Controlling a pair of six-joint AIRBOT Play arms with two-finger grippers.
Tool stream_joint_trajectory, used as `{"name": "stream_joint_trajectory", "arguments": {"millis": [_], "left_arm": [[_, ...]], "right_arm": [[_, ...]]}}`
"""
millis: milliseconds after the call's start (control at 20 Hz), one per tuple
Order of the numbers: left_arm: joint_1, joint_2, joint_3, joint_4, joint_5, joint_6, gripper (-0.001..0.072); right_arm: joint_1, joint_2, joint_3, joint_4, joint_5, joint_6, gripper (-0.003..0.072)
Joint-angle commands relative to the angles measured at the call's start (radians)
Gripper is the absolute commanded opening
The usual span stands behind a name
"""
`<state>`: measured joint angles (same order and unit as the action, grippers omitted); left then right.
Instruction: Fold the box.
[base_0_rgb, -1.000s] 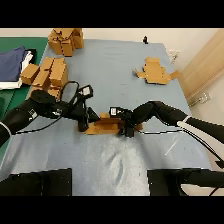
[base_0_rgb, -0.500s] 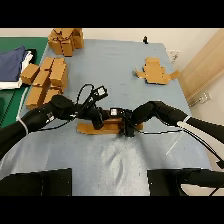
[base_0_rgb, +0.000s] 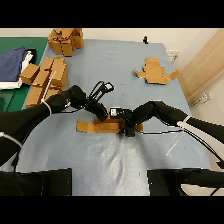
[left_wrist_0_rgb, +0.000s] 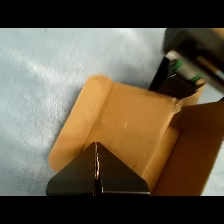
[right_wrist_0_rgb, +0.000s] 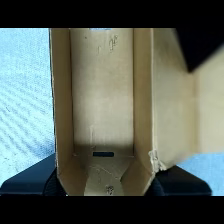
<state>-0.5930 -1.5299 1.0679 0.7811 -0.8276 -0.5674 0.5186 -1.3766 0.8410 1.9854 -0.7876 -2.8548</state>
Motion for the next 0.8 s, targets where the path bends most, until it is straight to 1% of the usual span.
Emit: {"name": "stream_joint_trajectory", "arguments": {"millis": [0,150,250,350,400,450,550,600,650,700,750], "left_arm": [[-0.005,-0.053,0.069,0.103,-0.114,-0.106,0.0019],[-0.003,-0.053,0.084,0.123,-0.123,-0.106,0.0019],[0.016,-0.050,0.109,0.145,-0.159,-0.106,0.0018],[0.067,-0.011,0.117,0.152,-0.203,-0.101,0.0013],[0.105,0.028,0.107,0.151,-0.216,-0.086,0.0012],[0.142,0.084,0.082,0.143,-0.225,-0.016,0.0012],[0.193,0.212,0.000,0.133,-0.239,0.155,0.0013],[0.208,0.267,-0.046,0.140,-0.268,0.227,0.0014],[0.214,0.300,-0.082,0.149,-0.291,0.268,0.0016],[0.214,0.340,-0.150,0.173,-0.322,0.334,0.0022],[0.210,0.357,-0.201,0.172,-0.341,0.399,0.0156]], "right_arm": [[0.000,-0.001,-0.001,-0.001,0.000,0.000,0.0523],[0.000,-0.001,-0.001,-0.001,0.000,0.000,0.0523],[0.000,-0.001,-0.001,-0.001,0.000,0.000,0.0523],[0.000,-0.001,-0.001,-0.004,0.000,0.000,0.0523],[0.000,-0.001,-0.001,-0.005,0.000,0.000,0.0523],[0.000,-0.001,-0.001,-0.008,0.000,0.000,0.0523],[0.000,-0.001,-0.001,-0.008,0.000,0.000,0.0523],[0.000,-0.001,-0.001,-0.009,0.000,0.000,0.0523],[0.000,-0.001,-0.001,-0.011,0.001,0.000,0.0523],[0.000,-0.001,-0.001,-0.016,0.002,0.000,0.0523],[0.000,-0.001,-0.001,-0.016,0.001,0.000,0.0523]]}}
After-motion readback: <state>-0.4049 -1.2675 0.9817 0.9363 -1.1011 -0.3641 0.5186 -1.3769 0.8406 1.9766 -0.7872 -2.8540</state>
